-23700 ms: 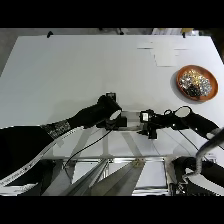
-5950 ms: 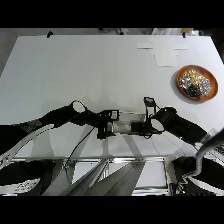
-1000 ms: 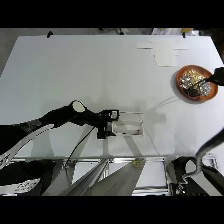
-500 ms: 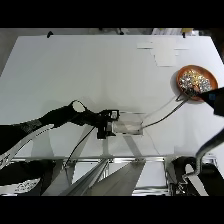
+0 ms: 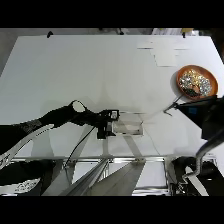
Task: Fold the box and place the chain.
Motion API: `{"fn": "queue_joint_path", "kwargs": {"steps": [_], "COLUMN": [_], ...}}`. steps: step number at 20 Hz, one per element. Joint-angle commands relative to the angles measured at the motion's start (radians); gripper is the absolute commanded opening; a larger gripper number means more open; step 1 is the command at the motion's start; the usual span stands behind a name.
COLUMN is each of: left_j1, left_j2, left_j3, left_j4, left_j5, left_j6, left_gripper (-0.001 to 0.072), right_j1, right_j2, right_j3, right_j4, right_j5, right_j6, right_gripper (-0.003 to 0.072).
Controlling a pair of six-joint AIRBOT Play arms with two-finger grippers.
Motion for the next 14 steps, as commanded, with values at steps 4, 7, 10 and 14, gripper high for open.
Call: {"fn": "queue_joint_path", "kwargs": {"steps": [4,7,10,14], "left_j1": [0.000,0.000,0.000,0.000], "left_j2": [0.000,0.000,0.000,0.000], "left_j3": [0.000,0.000,0.000,0.000], "left_j4": [0.000,0.000,0.001,0.001], "left_j5": [0.001,0.000,0.000,0.000], "left_j6": [0.000,0.000,0.000,0.000], "left_gripper": [0.0169,0.0169,0.0169,0.0169], "right_j1": [0.172,0.240,0.285,0.327], "right_j2": [-0.021,-0.055,-0.110,-0.193], "right_j3": [-0.067,-0.067,-0.067,-0.070], "right_j4": [0.055,0.046,0.029,-0.032], "right_j5": [-0.127,-0.159,-0.179,-0.179], "right_j6": [-0.016,-0.016,-0.017,-0.016], "right_gripper": [0.0020,0.0020,0.0020,0.0020]}}
